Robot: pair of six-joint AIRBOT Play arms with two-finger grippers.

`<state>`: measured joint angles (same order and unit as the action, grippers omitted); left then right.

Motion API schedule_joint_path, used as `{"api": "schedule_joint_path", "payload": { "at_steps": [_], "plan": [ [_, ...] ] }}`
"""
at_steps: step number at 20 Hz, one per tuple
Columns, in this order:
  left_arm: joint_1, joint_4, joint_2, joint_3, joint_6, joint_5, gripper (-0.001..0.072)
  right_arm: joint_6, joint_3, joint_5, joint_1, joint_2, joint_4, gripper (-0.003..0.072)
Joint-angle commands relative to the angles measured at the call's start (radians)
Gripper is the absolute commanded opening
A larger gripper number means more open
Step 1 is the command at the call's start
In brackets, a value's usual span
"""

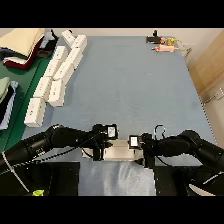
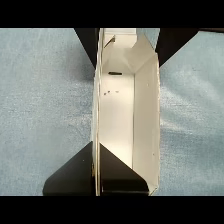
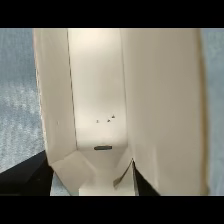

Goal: Fold the box.

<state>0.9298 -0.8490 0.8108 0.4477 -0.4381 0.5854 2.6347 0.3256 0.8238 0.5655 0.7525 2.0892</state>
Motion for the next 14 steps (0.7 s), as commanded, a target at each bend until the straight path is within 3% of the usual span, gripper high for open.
{"api": "schedule_joint_path", "payload": {
  "at_steps": [1, 6, 10, 12, 14],
  "plan": [
    [-0.001, 0.000, 0.000, 0.000, 0.000, -0.001, 0.0015, 0.077, -0.001, -0.022, -0.015, 0.035, 0.051, 0.0719],
    [-0.001, 0.000, 0.000, 0.000, 0.000, -0.001, 0.0016, 0.246, -0.050, 0.001, -0.110, 0.038, 0.232, 0.0719],
    [-0.001, 0.000, 0.000, 0.000, -0.001, -0.001, 0.0015, 0.304, -0.053, -0.004, -0.142, 0.039, 0.262, 0.0705],
    [-0.001, 0.000, 0.000, 0.000, -0.001, -0.001, 0.0015, 0.307, -0.061, -0.005, -0.142, 0.039, 0.264, 0.0645],
    [-0.001, 0.000, 0.000, 0.000, -0.001, -0.001, 0.0016, 0.318, -0.063, -0.014, -0.142, 0.039, 0.265, 0.0646]
  ]
}}
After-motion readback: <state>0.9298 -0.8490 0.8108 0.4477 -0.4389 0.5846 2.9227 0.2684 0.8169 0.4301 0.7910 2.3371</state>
